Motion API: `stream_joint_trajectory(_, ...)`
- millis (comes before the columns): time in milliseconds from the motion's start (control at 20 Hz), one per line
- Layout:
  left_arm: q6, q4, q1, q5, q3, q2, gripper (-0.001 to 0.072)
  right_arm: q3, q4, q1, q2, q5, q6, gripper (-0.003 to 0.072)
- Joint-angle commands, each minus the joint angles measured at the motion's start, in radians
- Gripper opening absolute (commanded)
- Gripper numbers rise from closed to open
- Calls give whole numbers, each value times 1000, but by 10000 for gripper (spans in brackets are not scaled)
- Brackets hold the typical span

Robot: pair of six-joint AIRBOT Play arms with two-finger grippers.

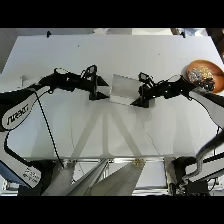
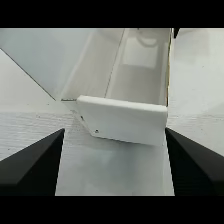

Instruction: Fold the box and place the chain.

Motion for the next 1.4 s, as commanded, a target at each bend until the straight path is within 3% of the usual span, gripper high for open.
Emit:
stream_joint_trajectory(0,24,33,24,-68,6,-5,667,0,-4,0,0,8,0,339)
stream_joint_trajectory(150,19,92,32,-124,6,-4,645,0,-4,0,0,8,0,339)
stream_joint_trajectory(500,-6,48,19,-63,12,-6,641,0,-4,0,0,8,0,339)
stream_joint_trajectory(1050,-5,50,0,-140,11,-6,640,0,-4,0,0,8,0,339)
stream_joint_trajectory(1350,0,74,-5,-133,11,-6,642,0,-3,0,0,8,0,339)
